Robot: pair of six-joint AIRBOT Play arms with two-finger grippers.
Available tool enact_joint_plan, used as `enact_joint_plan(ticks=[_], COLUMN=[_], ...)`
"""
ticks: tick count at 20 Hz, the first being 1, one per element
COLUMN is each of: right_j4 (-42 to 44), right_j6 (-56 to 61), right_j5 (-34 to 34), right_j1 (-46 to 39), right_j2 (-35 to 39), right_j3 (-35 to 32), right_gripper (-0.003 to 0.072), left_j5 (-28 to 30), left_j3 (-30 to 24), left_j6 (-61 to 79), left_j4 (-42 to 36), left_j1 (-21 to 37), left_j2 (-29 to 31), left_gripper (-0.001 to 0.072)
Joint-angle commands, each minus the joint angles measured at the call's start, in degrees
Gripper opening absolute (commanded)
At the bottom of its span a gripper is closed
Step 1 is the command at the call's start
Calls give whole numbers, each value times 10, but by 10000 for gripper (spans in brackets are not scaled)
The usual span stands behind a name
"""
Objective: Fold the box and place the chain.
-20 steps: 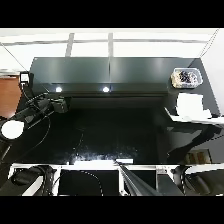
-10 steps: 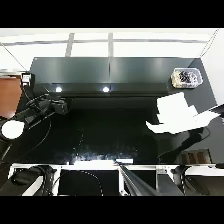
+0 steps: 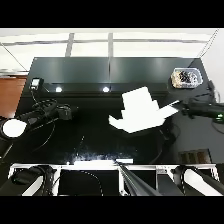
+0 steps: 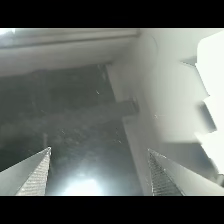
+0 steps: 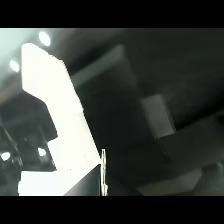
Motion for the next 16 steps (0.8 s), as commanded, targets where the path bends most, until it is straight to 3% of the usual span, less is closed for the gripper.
enact_joint_plan(ticks=[1, 4, 8, 13, 16], right_j4=[88, 108, 97, 95, 93], right_j6=[-28, -169, -190, -190, -190], right_j5=[-144, -194, -240, -231, -231], right_j1=[144, 263, 318, 318, 318], right_j2=[75, 84, 84, 84, 84], right_j3=[-85, -95, -95, -95, -95], right_gripper=[14, 14, 14, 15, 15], left_j5=[-11, -40, -99, -147, -153], left_j3=[0, 1, 1, 9, 47], left_j6=[-8, -56, -86, 164, 223], left_j4=[-23, -55, -98, -385, -426], left_j1=[-7, -7, -3, 1, 0], left_j2=[-9, -42, -130, -266, -341], left_gripper=[708, 708, 708, 708, 708])
